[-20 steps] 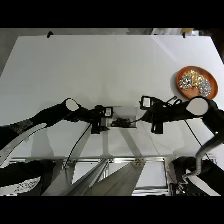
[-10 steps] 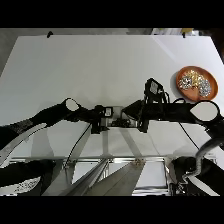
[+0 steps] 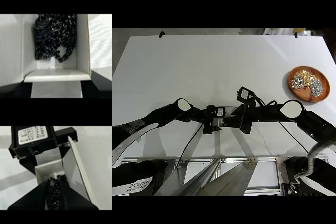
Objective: Fold the box and place the chain.
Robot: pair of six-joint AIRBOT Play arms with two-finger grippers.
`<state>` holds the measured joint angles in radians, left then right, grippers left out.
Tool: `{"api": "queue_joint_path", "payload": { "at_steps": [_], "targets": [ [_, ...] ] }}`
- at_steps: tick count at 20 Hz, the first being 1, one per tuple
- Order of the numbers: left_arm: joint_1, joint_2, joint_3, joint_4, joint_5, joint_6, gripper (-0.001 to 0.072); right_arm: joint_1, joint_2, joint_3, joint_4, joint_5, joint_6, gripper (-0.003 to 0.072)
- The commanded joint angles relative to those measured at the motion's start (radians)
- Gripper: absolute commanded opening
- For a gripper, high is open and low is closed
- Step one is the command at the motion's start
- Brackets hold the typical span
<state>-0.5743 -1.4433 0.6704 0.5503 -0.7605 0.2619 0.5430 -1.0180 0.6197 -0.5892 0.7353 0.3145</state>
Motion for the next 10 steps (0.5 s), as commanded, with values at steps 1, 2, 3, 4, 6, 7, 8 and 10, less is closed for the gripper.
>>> {"api": "queue_joint_path", "payload": {
  "at_steps": [1,2,3,4,6,7,8,10],
  "targets": [
    [-0.001,0.000,0.000,0.000,0.000,0.000,0.0136,0.003,0.026,0.002,-0.024,0.006,0.000,0.0203],
    [-0.001,0.000,0.000,0.000,0.000,0.000,0.0136,-0.008,0.055,0.003,-0.047,0.009,0.000,0.0202],
    [-0.001,0.000,0.000,0.000,0.001,0.000,0.0136,-0.030,0.085,0.003,-0.080,0.013,0.000,0.0200],
    [-0.001,0.000,0.000,0.000,0.000,0.000,0.0136,-0.061,0.119,0.003,-0.127,0.022,0.000,0.0186],
    [-0.001,0.000,0.000,0.000,0.000,0.000,0.0136,-0.138,0.180,0.003,-0.235,0.078,0.000,0.0073],
    [-0.001,0.000,0.000,0.000,0.000,0.000,0.0136,-0.177,0.199,0.002,-0.295,0.119,-0.001,0.0016],
    [-0.001,0.000,0.000,0.000,0.000,0.000,0.0136,-0.217,0.203,0.002,-0.357,0.171,-0.001,0.0016],
    [-0.001,0.000,0.000,0.000,0.000,0.000,0.0136,-0.286,0.196,-0.024,-0.426,0.222,-0.016,0.0016]
  ]
}}
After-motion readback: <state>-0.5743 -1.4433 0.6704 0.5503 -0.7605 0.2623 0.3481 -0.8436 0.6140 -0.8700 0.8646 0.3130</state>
